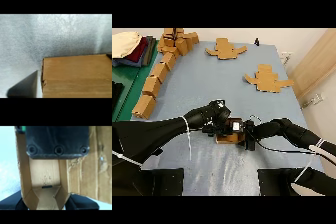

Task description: Fold the box.

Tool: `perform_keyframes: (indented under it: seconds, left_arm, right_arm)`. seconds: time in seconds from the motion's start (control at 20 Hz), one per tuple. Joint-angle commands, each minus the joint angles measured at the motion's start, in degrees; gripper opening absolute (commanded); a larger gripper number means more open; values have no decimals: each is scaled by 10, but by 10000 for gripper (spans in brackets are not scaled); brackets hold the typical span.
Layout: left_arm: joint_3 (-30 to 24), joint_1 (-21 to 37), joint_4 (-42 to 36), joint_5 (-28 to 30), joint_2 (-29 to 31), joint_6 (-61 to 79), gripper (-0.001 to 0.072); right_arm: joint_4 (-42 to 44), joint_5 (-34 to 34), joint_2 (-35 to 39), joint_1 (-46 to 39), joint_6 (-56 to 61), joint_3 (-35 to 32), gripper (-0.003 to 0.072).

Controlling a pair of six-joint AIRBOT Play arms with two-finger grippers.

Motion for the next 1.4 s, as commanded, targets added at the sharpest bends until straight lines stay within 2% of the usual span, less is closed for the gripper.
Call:
perform_keyframes:
  seconds: [0.0,0.05,0.35,0.55,0.6,0.65,0.7,0.95,1.2,1.35]
  left_arm:
    - [1,-1,3,-2,-5,0,75]
    - [1,-2,3,-1,-7,0,15]
    - [1,-1,1,-3,-7,0,15]
    - [4,-1,-4,-28,-6,0,18]
    - [8,-1,-4,-35,-6,5,114]
    - [14,0,-4,-44,-6,6,365]
    - [19,0,-4,-51,-6,6,425]
    - [52,23,-44,-95,-6,26,424]
    - [69,89,-156,-151,-6,91,423]
    - [69,134,-221,-162,-6,137,423]
  right_arm:
    - [0,0,0,0,0,0,585]
    - [0,0,0,0,0,0,585]
    - [0,0,0,0,0,0,585]
    - [0,0,0,0,0,0,585]
    - [0,0,0,0,0,0,585]
    - [0,0,0,0,0,0,585]
    - [0,0,0,0,0,0,585]
    - [0,0,0,0,0,0,585]
    - [0,0,0,0,0,0,585]
    - [0,0,0,0,0,0,585]
